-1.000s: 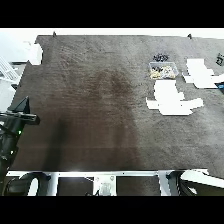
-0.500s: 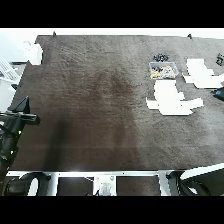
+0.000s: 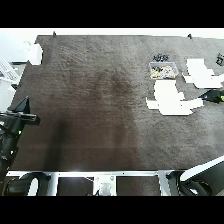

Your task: Fold the box and place the chain.

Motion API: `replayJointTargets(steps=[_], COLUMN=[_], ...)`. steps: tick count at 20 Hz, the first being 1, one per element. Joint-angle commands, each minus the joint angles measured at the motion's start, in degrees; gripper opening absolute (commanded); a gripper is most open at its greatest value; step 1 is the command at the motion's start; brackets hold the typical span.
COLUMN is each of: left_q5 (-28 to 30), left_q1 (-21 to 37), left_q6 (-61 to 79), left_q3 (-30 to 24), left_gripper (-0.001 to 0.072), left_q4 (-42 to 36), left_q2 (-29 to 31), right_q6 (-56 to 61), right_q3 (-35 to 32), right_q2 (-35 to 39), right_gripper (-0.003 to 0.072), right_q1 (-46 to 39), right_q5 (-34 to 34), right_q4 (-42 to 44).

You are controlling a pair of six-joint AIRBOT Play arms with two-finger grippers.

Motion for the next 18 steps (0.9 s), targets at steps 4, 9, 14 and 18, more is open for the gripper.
replayJointTargets(steps=[4,9,14,18], left_q5=[0.0,0.0,0.0,0.0], left_q1=[0.04,0.04,0.04,0.02], left_q6=[0.0,0.0,0.0,0.0], left_q3=[-0.02,-0.02,-0.02,-0.02], left_gripper=[0.0019,0.002,0.002,0.002], left_q4=[0.0,0.0,0.02,0.02], left_q2=[0.04,0.04,0.04,0.04], right_q6=[-0.11,-0.09,-0.5,-0.5], right_q3=[0.63,-0.26,-0.44,-0.46], right_q2=[-3.5,-5.4,-6.1,-6.16], right_gripper=[0.0576,0.0576,0.0424,0.0278], right_q1=[1.77,3.74,4.9,4.94], right_q5=[2.84,6.4,7.76,10.38], right_q4=[-1.4,-0.15,-0.09,-0.11])
